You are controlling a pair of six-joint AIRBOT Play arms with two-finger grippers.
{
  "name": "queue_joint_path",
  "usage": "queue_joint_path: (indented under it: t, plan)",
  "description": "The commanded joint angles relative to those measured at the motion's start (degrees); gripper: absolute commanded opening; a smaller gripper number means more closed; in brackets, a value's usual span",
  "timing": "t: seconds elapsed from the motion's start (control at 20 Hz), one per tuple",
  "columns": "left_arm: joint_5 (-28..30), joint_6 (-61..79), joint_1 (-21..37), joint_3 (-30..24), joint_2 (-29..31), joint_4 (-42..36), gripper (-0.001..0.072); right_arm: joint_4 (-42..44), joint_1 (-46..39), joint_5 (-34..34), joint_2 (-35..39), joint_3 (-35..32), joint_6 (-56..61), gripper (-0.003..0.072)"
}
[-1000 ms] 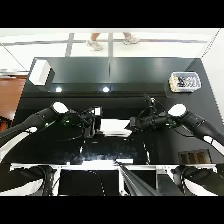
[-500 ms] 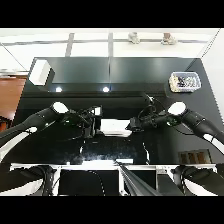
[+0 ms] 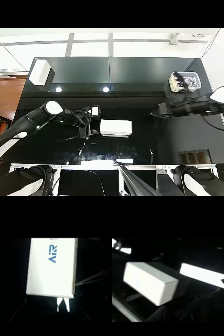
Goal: Fold the box and place the chain.
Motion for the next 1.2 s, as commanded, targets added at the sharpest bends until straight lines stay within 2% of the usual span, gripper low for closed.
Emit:
queue_joint_path:
  t: [0.0, 0.2, 0.5, 0.75, 1.15]
  plan:
    - [-3.0, -5.3, -1.4, 0.2, 4.6, -0.7, 0.0712, -4.6, -7.0, 1.0, 1.5, 0.5, 0.1, 0.0011]
    - [-2.6, -6.4, -6.5, 5.4, 2.0, -2.5, 0.071, -4.6, -6.9, -1.2, 1.4, 0.5, 0.1, 0.0012]
    - [-1.6, -11.2, -11.0, 15.8, -7.8, -2.2, 0.071, -4.6, -6.9, -1.1, 1.4, 0.5, 0.1, 0.0011]
    - [-3.6, -15.6, -12.1, 17.7, -12.2, -1.8, 0.071, -4.6, -6.9, -1.3, 1.4, 0.5, 0.1, 0.0012]
    - [-3.4, -15.6, -12.8, 17.7, -12.5, 0.8, 0.0711, -4.6, -6.9, -1.3, 1.4, 0.5, 0.1, 0.0012]
